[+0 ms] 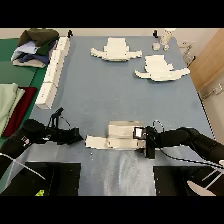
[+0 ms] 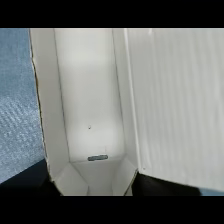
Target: Fold the box.
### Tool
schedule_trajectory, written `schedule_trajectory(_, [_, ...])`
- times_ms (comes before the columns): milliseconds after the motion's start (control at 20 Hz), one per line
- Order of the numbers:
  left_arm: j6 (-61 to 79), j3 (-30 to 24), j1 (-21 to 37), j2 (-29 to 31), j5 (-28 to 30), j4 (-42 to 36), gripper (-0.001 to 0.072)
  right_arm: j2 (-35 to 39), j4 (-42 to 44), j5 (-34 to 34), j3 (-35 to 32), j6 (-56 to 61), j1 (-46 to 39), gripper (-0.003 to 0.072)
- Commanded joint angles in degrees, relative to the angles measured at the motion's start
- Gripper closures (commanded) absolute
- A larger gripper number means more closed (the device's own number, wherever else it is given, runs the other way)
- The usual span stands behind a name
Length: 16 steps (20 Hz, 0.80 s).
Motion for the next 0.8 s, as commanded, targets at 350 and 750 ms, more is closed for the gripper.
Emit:
schedule_trajectory(350, [1.4, -0.2, -14.3, -0.3, 7.3, -11.2, 0.0699, 0.0, 0.0, 0.0, 0.0, 0.0, 0.0, 0.0280])
schedule_trajectory(750, [1.3, 5.3, -18.2, -0.3, 7.5, -12.8, 0.0700, 0.0, 0.0, 0.0, 0.0, 0.0, 0.0, 0.0281])
